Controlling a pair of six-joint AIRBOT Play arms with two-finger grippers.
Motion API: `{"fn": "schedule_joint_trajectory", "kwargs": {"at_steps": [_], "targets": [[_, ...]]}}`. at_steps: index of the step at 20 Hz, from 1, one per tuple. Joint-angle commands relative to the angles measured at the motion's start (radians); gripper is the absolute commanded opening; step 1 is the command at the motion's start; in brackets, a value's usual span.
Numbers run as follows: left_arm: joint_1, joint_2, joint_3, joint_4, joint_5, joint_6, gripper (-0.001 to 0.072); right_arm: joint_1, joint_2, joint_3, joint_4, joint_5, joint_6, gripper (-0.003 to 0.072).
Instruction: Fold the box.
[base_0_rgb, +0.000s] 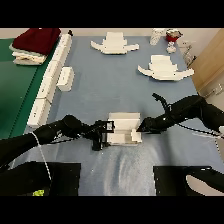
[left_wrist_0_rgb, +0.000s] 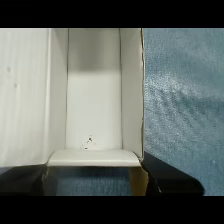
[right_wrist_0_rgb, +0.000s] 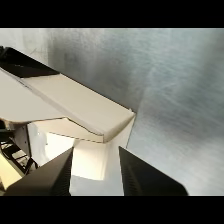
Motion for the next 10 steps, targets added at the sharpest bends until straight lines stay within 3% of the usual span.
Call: {"fn": "schedule_joint_trajectory", "kwargs": {"at_steps": [1, 10], "targets": [[0.001, -0.001, 0.001, 0.000, 0.000, 0.000, 0.0432, 0.093, 0.001, 0.002, -0.014, 0.089, 0.038, 0.0444], [0.001, -0.001, 0.001, 0.000, 0.000, 0.000, 0.0432, 0.404, -0.001, 0.081, -0.481, 0.164, 0.512, 0.0444]]}}
